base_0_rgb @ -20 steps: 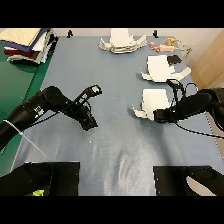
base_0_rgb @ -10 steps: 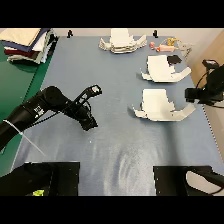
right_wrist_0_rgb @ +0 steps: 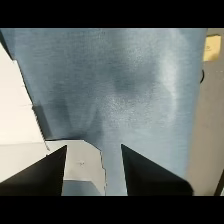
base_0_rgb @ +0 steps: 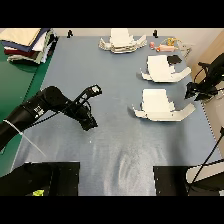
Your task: Fold the box.
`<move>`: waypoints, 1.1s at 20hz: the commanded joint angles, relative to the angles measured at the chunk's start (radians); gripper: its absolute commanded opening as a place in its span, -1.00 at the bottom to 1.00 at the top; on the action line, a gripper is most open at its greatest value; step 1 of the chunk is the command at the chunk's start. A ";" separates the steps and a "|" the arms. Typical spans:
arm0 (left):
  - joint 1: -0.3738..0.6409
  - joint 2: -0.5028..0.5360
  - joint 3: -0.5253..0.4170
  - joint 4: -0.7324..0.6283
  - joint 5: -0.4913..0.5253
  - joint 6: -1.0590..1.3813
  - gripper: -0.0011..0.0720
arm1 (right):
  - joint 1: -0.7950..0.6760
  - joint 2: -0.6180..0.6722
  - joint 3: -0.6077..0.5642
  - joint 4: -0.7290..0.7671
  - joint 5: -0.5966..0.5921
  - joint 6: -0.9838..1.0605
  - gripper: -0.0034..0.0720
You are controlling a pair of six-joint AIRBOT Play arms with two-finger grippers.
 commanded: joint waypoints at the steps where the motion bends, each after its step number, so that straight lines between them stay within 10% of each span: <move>1: 0.001 0.001 0.000 0.001 0.000 0.000 0.34 | -0.008 -0.100 0.052 -0.022 -0.107 -0.013 0.49; 15: 0.001 0.001 0.000 0.000 0.000 0.000 0.34 | -0.005 -0.123 0.026 0.067 -0.245 -0.032 -0.22; 22: 0.001 0.001 0.000 0.000 0.000 0.000 0.34 | 0.022 -0.117 -0.003 0.130 -0.269 -0.051 -0.90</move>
